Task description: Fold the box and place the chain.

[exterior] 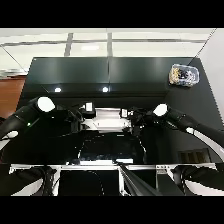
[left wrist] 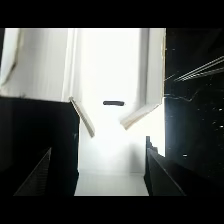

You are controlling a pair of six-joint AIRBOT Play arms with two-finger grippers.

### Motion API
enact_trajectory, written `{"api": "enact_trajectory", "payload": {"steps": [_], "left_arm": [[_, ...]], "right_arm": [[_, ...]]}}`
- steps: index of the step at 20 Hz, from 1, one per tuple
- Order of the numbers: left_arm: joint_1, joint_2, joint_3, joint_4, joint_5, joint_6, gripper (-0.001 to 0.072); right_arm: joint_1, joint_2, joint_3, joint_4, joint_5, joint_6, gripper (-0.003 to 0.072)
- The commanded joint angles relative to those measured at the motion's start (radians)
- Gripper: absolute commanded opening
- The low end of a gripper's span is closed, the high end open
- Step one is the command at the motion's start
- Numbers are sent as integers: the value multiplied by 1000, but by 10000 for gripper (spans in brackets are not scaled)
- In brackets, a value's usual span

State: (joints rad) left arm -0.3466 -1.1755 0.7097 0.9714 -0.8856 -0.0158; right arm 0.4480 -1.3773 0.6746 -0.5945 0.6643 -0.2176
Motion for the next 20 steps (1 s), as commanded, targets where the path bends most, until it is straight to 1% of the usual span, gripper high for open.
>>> {"api": "enact_trajectory", "payload": {"steps": [1,3,4,5,6,7,8,9,13,17,19,20], "left_arm": [[-23,-60,-4,-34,49,93,710],[-23,-84,-4,-123,45,92,701],[-23,-90,-4,-162,41,96,673],[-23,-90,-4,-172,30,96,569],[-23,-90,-4,-172,10,96,426],[-23,-90,-4,-172,-2,96,312],[-23,-90,-4,-173,-9,96,163],[-24,-90,-4,-174,-14,96,125],[-36,-90,-4,-224,-5,96,126],[-94,-114,-4,-295,93,95,128],[-121,-140,-4,-315,97,93,146],[-123,-140,-5,-315,97,76,141]], "right_arm": [[1,-1,0,0,0,0,179],[1,-1,0,0,0,0,179],[1,-1,0,0,0,0,179],[1,-1,0,0,0,0,178],[1,-1,0,0,0,0,179],[1,-1,0,0,0,0,179],[1,-1,0,0,0,0,179],[1,-1,0,0,0,0,179],[1,-1,0,0,0,1,179],[1,-1,0,0,0,1,179],[1,-1,0,0,0,1,179],[1,-1,0,0,0,1,179]]}}
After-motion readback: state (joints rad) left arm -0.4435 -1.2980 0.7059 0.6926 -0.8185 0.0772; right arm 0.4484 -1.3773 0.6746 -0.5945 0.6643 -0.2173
